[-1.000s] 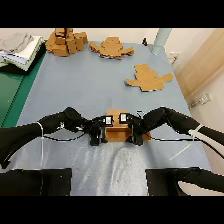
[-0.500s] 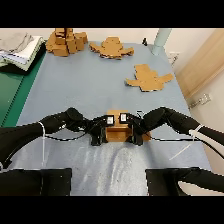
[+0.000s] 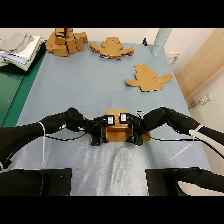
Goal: Fold the box.
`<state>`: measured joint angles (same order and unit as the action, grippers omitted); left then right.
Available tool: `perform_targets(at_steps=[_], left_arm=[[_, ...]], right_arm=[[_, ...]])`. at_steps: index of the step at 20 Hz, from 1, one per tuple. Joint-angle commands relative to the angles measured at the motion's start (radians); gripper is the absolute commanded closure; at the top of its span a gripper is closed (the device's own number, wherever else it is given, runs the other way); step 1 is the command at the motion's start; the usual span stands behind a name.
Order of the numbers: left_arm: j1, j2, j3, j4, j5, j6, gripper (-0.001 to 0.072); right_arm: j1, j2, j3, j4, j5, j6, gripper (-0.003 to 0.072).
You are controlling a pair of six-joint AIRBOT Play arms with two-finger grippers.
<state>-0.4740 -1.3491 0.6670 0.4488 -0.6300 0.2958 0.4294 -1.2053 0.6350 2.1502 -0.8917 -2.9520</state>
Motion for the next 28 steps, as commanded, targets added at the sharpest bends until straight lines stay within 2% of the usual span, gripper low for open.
perform_targets(at_steps=[1,14,15,16,25,28], left_arm=[[0.000,0.000,0.001,0.000,0.002,0.000,0.0300],[0.000,0.000,0.001,0.000,0.002,0.000,0.0300],[0.000,0.000,0.001,0.000,0.002,0.000,0.0300],[0.000,0.000,0.001,0.000,0.002,0.000,0.0300],[0.000,0.000,0.001,0.000,0.002,0.000,0.0300],[0.000,0.000,0.001,0.000,0.002,0.000,0.0300]], right_arm=[[0.000,0.000,0.001,0.000,0.000,0.000,0.0171],[0.000,0.000,0.001,0.010,-0.009,0.000,0.0170],[0.000,0.001,0.001,0.011,-0.008,0.000,0.0139],[0.000,0.002,0.001,0.007,-0.004,0.000,0.0023],[-0.003,0.092,0.002,-0.089,-0.052,0.041,0.0021],[-0.012,0.143,0.002,-0.121,-0.127,0.077,0.0022]])
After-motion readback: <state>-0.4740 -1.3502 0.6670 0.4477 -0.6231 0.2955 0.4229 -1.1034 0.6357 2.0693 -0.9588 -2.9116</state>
